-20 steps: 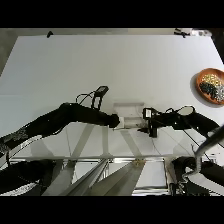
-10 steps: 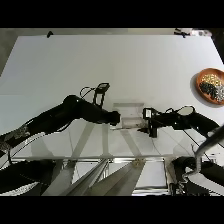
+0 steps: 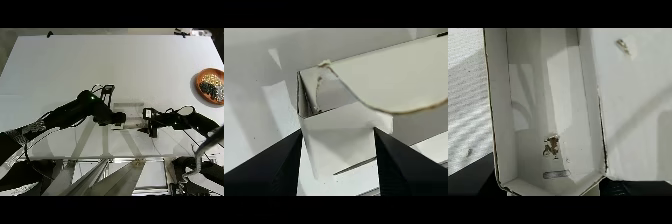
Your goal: Fold the box and place the chain.
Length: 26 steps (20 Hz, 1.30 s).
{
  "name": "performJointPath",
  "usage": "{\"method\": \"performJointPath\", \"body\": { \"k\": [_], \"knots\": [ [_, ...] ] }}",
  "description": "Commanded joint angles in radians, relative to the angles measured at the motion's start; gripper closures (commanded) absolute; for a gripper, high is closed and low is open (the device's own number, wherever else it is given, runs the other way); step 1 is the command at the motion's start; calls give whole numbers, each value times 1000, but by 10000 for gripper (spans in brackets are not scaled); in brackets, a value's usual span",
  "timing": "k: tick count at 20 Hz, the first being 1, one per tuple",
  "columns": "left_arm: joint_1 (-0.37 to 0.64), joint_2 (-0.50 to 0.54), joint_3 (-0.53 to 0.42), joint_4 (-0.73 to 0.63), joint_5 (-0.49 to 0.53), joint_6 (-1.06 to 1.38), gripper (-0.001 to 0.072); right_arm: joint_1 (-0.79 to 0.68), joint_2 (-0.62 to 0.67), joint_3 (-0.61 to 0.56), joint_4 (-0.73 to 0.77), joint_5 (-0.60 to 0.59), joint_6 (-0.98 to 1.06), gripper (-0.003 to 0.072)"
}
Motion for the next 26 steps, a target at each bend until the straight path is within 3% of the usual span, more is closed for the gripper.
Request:
{"method": "performJointPath", "body": {
  "k": [1, 8, 16, 18, 22, 26],
  "knots": [
    [-10, -9, 9, 36, 24, -79, 218, 0, 0, 0, 0, 0, 0, 348],
    [-52, -80, 89, 71, 72, -139, 218, 0, 0, 0, 0, 0, 0, 348],
    [-70, -109, 91, 103, 72, -185, 235, 0, 0, 0, 0, 0, 0, 348],
    [-70, -112, 91, 117, 72, -201, 320, 0, 0, 0, 0, 0, 0, 348],
    [-70, -132, 91, 119, 72, -218, 332, 0, 0, 0, 0, 0, 0, 348],
    [-70, -160, 91, 106, 59, -267, 452, 0, 0, 0, 0, 0, 0, 348]
  ]
}}
